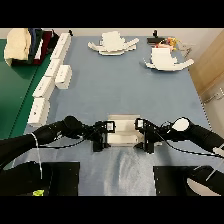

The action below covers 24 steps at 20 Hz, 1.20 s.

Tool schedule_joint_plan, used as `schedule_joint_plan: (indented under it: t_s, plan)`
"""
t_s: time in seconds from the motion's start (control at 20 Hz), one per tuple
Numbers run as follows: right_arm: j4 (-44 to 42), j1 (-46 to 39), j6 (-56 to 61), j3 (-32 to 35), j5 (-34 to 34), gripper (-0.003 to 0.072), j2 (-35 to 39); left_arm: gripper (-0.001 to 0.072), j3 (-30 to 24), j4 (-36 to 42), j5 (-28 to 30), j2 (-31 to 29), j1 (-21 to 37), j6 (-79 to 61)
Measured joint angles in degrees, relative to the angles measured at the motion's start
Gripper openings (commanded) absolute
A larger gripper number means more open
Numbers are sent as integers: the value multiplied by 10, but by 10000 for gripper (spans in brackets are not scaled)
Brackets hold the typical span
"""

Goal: Fold the box.

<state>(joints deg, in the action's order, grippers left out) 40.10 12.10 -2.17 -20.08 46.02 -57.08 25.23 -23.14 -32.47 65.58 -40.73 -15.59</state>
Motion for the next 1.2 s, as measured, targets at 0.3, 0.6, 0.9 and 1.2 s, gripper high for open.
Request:
schedule_joint_plan:
  t_s: [0.3, 0.6, 0.9, 1.2]
  plan:
    - [0, 0, 0, 0, 0, 511, 0, 304, 0, 0, 0, 0, 0, 0]
    - [2, 0, 0, 0, 4, 663, 0, 304, 0, 0, 1, 0, 0, 0]
    - [59, 0, 17, 0, 14, 662, 28, 303, 0, 0, 1, 0, 0, 0]
    - [163, 0, 130, 0, 46, 662, 133, 303, 0, 0, 1, 0, 0, 0]
